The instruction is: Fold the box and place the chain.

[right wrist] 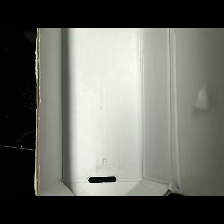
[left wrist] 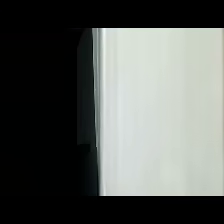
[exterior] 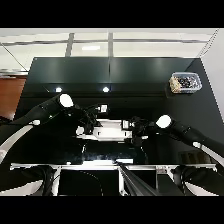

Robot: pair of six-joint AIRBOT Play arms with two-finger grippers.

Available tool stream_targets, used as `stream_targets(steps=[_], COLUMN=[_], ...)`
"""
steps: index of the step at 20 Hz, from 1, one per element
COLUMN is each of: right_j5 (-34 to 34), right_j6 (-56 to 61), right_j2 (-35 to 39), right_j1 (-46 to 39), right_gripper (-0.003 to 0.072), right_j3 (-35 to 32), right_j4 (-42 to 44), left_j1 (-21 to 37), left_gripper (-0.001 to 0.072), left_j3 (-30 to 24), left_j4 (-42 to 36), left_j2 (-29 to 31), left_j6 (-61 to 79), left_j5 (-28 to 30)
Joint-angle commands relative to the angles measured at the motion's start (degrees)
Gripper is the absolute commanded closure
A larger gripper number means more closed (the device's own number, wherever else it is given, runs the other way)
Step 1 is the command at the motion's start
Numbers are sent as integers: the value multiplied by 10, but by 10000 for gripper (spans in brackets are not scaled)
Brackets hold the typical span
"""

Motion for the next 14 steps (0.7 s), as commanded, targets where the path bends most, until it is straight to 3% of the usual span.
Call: stream_targets(steps=[1,5,6,14], right_j5=[0,0,0,0], right_j6=[0,0,0,0], right_j2=[0,0,0,0], right_j1=[1,1,1,1], right_gripper=[57,61,193,200], right_j3=[0,0,0,0], right_j4=[-2,-2,-2,-2], left_j1=[0,0,0,0], left_gripper=[681,681,681,680], left_j3=[0,0,0,1], left_j4=[0,0,0,0], left_j2=[0,0,0,0], left_j6=[0,0,0,0], left_j5=[0,0,0,-5])
